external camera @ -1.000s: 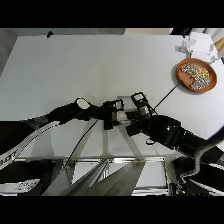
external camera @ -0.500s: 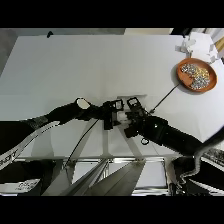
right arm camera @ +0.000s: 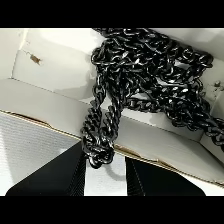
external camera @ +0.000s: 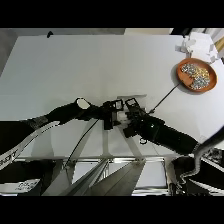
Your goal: Fold the box and place the chain.
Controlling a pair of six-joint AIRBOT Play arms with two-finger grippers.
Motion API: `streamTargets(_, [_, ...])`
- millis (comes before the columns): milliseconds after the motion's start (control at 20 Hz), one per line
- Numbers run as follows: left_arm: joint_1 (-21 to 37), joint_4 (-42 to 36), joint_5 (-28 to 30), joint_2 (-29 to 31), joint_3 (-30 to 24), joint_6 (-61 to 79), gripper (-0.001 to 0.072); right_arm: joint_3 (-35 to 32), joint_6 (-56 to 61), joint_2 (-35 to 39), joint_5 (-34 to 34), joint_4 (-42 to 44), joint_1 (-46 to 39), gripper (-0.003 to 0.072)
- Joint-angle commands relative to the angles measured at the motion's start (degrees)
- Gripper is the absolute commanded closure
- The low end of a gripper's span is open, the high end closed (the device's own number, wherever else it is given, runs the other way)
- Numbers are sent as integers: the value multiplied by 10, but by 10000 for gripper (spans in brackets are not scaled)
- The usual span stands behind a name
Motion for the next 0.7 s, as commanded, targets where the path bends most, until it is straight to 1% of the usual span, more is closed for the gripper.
streamTargets(0, [0, 0, 0, 0, 0, 0, 457, 0, 7, 20, 34, -30, 0, 458])
streamTargets(250, [0, 0, 0, 0, 0, 0, 457, 0, 36, 22, -16, -35, 0, 458])
streamTargets(450, [0, 0, 0, 0, 0, 0, 457, 0, 38, 21, -15, -46, 0, 458])
streamTargets(650, [0, 0, 0, 0, 0, 0, 457, 0, 40, -10, -17, -46, 0, 458])
